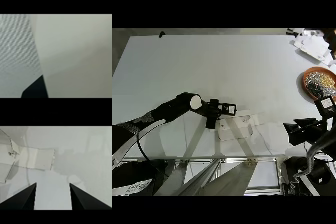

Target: Fold the box and place the chain.

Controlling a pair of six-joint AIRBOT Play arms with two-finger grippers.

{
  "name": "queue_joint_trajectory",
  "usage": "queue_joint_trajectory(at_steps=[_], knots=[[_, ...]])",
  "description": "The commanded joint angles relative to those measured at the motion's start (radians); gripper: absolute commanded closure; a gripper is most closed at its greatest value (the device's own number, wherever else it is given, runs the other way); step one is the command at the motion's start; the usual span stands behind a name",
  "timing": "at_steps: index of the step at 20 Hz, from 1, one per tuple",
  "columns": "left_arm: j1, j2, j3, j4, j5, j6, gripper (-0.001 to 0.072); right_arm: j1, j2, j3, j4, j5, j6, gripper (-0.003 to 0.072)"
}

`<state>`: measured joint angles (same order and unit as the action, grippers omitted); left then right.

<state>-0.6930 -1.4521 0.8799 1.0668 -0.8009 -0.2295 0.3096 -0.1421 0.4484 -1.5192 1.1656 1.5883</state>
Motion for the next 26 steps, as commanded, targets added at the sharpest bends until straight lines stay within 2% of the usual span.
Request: queue_joint_trajectory(at_steps=[1, 4, 7, 14, 16, 19, 26], knots=[[-0.001, -0.004, 0.000, 0.011, -0.012, -0.006, 0.0708, 0.000, 0.000, 0.000, 0.000, 0.000, 0.000, 0.0230], [0.000, -0.004, 0.000, -0.002, -0.023, 0.006, 0.0708, 0.000, 0.000, 0.000, 0.000, 0.000, 0.000, 0.0230], [0.001, -0.004, 0.013, -0.067, -0.047, 0.116, 0.0710, 0.000, 0.000, 0.000, 0.000, -0.001, 0.000, 0.0230], [0.031, -0.049, 0.103, -0.077, -0.165, 0.181, 0.0711, 0.000, 0.000, 0.000, 0.000, -0.002, 0.000, 0.0230], [0.034, -0.072, 0.129, -0.077, -0.167, 0.177, 0.0710, 0.000, 0.000, 0.000, 0.000, -0.002, 0.000, 0.0230], [0.034, -0.074, 0.129, -0.080, -0.133, 0.108, 0.0709, 0.000, 0.000, 0.000, 0.001, -0.001, 0.000, 0.0230], [0.031, -0.086, 0.129, -0.037, -0.130, 0.018, 0.0708, 0.000, 0.000, 0.000, 0.000, -0.001, 0.000, 0.0230]])
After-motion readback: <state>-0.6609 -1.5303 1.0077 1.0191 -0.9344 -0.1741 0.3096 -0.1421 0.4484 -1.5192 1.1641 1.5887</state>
